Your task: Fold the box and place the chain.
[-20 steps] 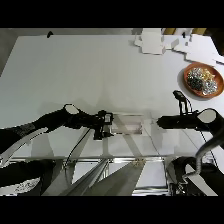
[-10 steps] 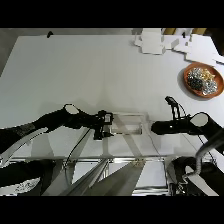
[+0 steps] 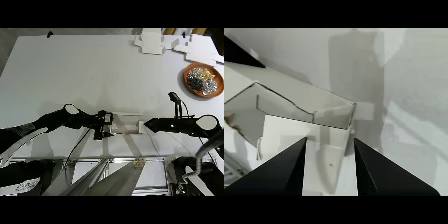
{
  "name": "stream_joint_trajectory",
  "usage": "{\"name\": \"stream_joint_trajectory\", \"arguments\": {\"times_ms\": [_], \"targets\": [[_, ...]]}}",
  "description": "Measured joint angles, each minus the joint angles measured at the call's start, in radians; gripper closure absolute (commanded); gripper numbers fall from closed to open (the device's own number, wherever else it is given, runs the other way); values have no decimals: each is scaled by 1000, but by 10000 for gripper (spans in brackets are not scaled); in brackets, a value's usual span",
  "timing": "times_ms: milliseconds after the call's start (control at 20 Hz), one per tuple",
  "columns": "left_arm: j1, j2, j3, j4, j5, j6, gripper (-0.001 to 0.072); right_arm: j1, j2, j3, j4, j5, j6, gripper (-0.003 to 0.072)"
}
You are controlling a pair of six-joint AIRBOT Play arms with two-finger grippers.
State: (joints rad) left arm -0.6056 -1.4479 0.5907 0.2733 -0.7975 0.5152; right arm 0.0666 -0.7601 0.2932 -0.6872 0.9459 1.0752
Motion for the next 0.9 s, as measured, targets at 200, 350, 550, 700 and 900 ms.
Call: {"name": "stream_joint_trajectory", "arguments": {"times_ms": [200, 350, 550, 700, 900], "targets": [[0, 0, 0, 0, 0, 0, 501, 0, 6, 0, 27, 7, -2, 344], [0, 0, 0, 0, 0, 0, 501, 17, 8, 0, 34, 8, -3, 249], [0, 0, 0, 0, -1, 0, 501, 85, 10, 1, 6, -6, -3, 225], [0, 0, 0, 0, -1, 0, 501, 119, 11, 1, -41, -27, 24, 216], [0, 0, 0, 0, -1, 0, 501, 135, 11, 18, -85, -35, 45, 218]]}}
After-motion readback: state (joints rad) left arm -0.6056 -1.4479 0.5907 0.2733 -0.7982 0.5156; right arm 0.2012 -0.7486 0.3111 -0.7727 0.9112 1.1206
